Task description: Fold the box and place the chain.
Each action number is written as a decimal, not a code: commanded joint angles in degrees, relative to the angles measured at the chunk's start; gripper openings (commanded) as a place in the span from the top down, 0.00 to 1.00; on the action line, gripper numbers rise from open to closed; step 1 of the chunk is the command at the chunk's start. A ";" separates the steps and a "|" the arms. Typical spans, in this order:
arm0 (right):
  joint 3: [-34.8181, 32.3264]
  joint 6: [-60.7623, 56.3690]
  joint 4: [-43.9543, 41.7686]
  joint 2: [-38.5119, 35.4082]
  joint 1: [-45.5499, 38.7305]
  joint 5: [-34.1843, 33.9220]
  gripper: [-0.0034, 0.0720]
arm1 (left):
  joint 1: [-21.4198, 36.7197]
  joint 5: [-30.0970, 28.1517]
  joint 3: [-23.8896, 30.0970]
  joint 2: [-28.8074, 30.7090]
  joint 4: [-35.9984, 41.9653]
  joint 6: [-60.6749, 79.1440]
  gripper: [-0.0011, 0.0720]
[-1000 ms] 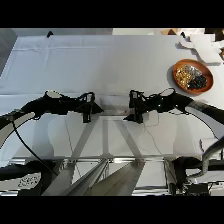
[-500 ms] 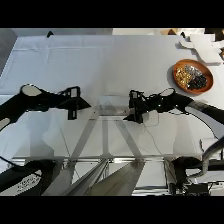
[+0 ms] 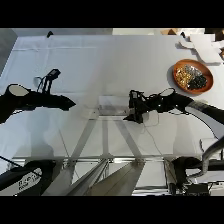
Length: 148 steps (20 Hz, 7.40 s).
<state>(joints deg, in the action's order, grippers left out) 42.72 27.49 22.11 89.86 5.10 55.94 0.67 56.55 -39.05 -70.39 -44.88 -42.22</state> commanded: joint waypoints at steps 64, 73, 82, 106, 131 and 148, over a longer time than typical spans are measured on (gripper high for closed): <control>0.00 -0.02 -0.02 -0.04 0.00 0.02 0.28 | -21.29 -13.27 0.00 -7.74 18.25 -2.95 0.19; 0.00 -0.02 -0.02 -0.04 0.00 0.02 0.28 | -21.51 -11.13 -1.90 -6.19 8.87 -15.41 0.20; 0.00 -0.02 -0.02 -0.04 0.00 0.02 0.28 | -26.49 -12.26 -4.94 -6.21 5.49 -18.84 0.21; 0.00 -0.02 -0.02 -0.04 0.00 0.02 0.28 | -34.69 -6.88 -13.97 -7.58 -32.65 -54.82 0.41; 0.00 -0.02 -0.02 -0.04 0.00 0.02 0.28 | -46.12 -5.77 -15.98 -14.53 -48.22 -89.85 0.95; 0.00 -0.02 0.00 -0.04 0.00 0.07 0.28 | -35.41 5.33 -15.96 0.46 -22.12 -53.55 0.09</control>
<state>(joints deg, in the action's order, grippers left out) 42.72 27.46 22.13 89.86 5.08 55.96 -38.00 55.57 -54.98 -74.02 -77.78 -113.95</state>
